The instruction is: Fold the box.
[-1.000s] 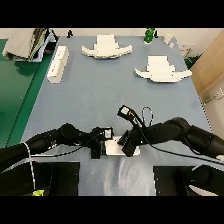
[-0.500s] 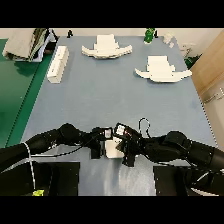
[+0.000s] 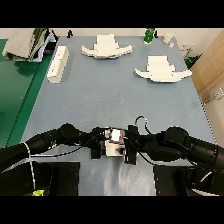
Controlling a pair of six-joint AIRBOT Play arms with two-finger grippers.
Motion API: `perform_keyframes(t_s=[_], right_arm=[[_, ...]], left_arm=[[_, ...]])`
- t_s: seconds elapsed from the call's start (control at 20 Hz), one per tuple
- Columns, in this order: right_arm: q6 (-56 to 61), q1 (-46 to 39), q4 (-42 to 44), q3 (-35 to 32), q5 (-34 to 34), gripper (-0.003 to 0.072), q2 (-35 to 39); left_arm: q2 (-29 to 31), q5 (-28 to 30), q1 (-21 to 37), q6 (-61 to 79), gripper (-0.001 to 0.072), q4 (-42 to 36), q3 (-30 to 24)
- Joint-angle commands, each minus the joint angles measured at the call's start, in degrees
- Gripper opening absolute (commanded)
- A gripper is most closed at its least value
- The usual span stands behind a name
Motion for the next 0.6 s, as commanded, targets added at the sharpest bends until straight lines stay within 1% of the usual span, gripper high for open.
perform_keyframes(t_s=[0.0, 0.2, 0.4, 0.55], right_arm=[[-4.81, 2.43, -0.74, 0.37, -2.14, 0.0461, 0.04], [-9.94, 3.54, -1.29, -0.55, -0.92, 0.046, -0.39], [-9.97, 3.56, -6.34, -0.72, 2.21, 0.0461, -1.9], [-9.94, 3.56, -8.76, -0.72, 2.95, 0.046, -3.48]], left_arm=[[0.0, 0.02, 0.04, 0.02, 0.051, 0.02, 0.04], [0.0, 0.02, 0.04, 0.02, 0.0509, 0.02, 0.04], [0.0, 0.0, 0.04, 0.02, 0.051, 0.02, 0.04], [0.0, 0.02, 0.04, 0.02, 0.0509, 0.02, 0.04]])
